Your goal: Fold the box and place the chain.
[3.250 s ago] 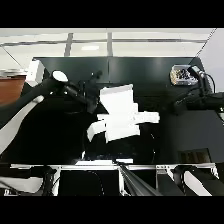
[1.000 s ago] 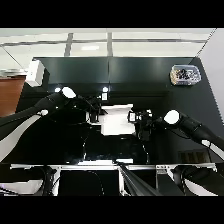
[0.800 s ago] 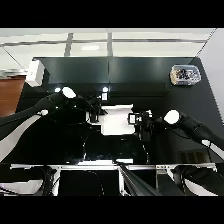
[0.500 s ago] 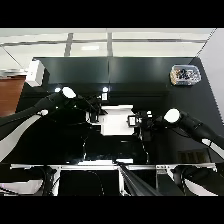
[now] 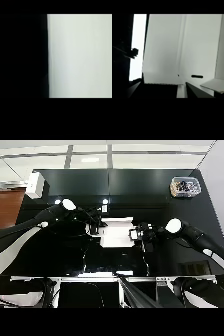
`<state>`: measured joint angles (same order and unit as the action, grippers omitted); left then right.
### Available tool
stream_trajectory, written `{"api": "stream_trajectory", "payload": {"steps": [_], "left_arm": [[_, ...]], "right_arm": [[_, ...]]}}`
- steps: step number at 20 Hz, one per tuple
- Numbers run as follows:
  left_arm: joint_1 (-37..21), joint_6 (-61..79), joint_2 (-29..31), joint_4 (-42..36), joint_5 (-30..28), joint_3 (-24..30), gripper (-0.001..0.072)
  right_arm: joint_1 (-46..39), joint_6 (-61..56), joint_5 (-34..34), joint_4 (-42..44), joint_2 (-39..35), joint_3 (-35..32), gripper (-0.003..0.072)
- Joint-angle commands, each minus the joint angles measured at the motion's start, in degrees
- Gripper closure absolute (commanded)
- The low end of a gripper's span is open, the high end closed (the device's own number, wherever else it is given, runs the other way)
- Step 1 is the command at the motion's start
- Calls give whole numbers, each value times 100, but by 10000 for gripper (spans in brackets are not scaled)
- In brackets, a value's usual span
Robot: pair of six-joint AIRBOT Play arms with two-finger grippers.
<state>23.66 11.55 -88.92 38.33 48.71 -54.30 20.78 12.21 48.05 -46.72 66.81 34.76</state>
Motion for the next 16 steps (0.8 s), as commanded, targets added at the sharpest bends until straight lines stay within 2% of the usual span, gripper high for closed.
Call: {"api": "stream_trajectory", "payload": {"steps": [1, 3, 5, 10, 16], "left_arm": [[2, -4, 0, 0, 0, -4, 684], [2, -4, 0, 0, 0, -4, 684], [2, -4, 0, 0, -2, -4, 684], [2, -4, 0, 0, -2, -4, 684], [2, -4, 0, 0, -2, -4, 684]], "right_arm": [[-234, 2, 238, -20, -90, 166, 49], [-184, 7, 472, 179, -136, 166, 49], [114, -20, 555, -155, -136, 155, 49], [380, -116, 39, 48, -31, 50, 49], [382, -101, -74, 103, 258, 48, 49]]}}
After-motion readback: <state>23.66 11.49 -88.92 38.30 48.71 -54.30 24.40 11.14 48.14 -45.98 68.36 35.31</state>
